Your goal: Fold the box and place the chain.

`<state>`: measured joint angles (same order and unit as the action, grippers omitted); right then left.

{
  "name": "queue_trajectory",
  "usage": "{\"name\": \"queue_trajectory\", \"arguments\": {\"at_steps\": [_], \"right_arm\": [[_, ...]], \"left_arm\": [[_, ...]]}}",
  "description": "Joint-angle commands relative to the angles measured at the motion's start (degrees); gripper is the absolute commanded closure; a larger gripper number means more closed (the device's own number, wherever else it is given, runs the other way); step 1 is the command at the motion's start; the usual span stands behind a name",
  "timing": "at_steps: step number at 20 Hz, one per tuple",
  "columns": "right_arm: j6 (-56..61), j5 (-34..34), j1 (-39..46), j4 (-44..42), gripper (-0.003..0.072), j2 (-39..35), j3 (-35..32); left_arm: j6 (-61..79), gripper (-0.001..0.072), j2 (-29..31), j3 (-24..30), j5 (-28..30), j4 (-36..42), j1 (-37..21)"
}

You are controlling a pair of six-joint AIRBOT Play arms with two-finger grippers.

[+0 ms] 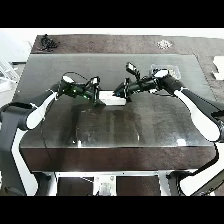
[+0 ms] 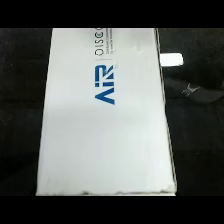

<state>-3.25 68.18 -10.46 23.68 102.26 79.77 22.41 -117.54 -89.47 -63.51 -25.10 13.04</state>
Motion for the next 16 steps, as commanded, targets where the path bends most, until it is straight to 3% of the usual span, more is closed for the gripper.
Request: {"name": "queue_trajectory", "arguments": {"at_steps": [1,2,11,13,16], "right_arm": [[-0.9,0.3,0.9,-4.1,0.0585,-0.1,-0.5],[-0.8,0.2,0.9,-4.0,0.0673,0.1,-1.2],[11.4,-1.3,-0.9,12.1,0.0674,3.1,-3.2],[11.3,-1.7,-0.9,11.1,0.0675,1.7,-2.6],[7.3,-1.7,0.0,1.5,0.0675,-7.0,-2.4]], "left_arm": [[0.1,0.0251,0.0,0.0,-0.2,-0.1,0.0],[0.1,0.0251,0.0,0.0,-0.2,-0.1,0.0],[0.1,0.0251,0.0,0.0,-0.2,-0.1,0.0],[0.0,0.0250,0.0,0.0,-0.2,-0.1,0.0],[0.0,0.0251,0.0,0.0,-0.2,-0.1,0.0]]}}
